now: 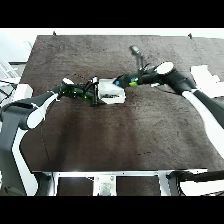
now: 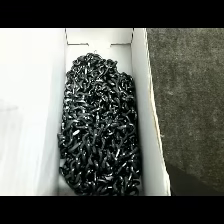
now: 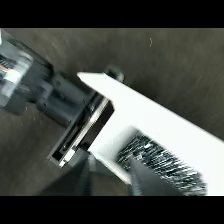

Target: Fold the box and place the chain.

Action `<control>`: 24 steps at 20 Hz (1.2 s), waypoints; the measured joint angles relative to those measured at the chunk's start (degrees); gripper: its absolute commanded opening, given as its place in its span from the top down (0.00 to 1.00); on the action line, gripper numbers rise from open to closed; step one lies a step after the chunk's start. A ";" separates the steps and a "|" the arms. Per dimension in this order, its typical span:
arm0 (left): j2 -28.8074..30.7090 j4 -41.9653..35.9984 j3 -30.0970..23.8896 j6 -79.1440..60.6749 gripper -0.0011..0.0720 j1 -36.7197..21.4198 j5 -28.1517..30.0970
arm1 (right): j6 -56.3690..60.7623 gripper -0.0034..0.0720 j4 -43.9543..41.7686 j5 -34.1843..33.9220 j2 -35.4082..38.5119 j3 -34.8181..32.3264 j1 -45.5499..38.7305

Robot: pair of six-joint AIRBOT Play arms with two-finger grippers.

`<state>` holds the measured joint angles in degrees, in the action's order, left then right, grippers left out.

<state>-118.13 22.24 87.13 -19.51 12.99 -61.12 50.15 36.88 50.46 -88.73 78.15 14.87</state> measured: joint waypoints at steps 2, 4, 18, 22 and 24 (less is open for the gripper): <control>0.00 0.00 0.00 0.00 0.50 0.00 0.02 | -2.91 0.74 0.13 -1.31 3.19 0.04 -2.01; 0.00 0.00 0.00 0.00 0.50 0.00 0.00 | -6.16 0.81 0.42 -4.02 4.70 0.46 -4.50; 0.00 0.00 0.00 0.00 0.50 0.00 0.04 | -29.18 0.91 -1.09 1.53 -9.53 8.13 -8.70; 0.00 0.02 0.00 0.00 0.50 0.00 0.04 | -31.08 0.90 -0.79 7.82 -12.61 9.81 -8.59; 0.00 0.02 0.00 0.00 0.50 0.00 0.04 | -31.89 0.87 -0.52 9.27 -13.18 10.12 -8.39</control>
<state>-118.13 22.26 87.13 -19.51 12.99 -61.08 18.26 36.36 59.72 -101.91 88.27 6.48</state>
